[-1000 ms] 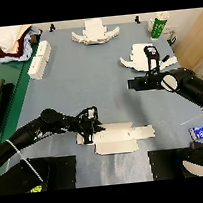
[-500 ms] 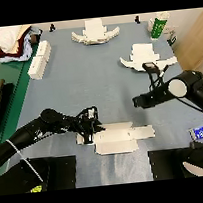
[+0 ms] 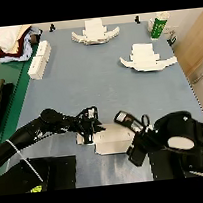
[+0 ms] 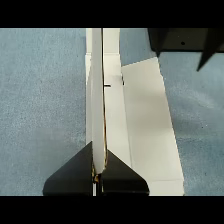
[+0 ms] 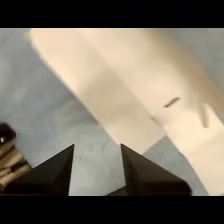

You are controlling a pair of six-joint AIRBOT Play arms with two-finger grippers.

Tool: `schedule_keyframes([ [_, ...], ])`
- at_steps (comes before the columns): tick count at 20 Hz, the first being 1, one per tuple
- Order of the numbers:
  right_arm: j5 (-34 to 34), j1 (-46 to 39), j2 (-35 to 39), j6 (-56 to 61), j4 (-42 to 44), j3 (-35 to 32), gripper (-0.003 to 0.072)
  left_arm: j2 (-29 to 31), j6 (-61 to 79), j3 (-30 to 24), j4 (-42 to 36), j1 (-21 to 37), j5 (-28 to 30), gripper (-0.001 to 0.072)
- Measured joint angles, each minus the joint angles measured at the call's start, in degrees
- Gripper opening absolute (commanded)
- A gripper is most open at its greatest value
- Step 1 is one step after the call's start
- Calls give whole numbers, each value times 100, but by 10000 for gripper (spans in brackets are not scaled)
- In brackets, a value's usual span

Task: Fold the box.

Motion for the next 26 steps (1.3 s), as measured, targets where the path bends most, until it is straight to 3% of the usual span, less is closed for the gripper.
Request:
schedule_keyframes([
  [10,-828,734,-431,-444,-1049,-111,529,0,0,0,-2,0,0,14],
  [19,-798,1423,-140,-431,-1449,-380,509,0,0,0,-2,0,0,15],
  [26,-1147,1598,-756,-385,-2017,-610,509,0,0,0,-2,0,0,15],
])
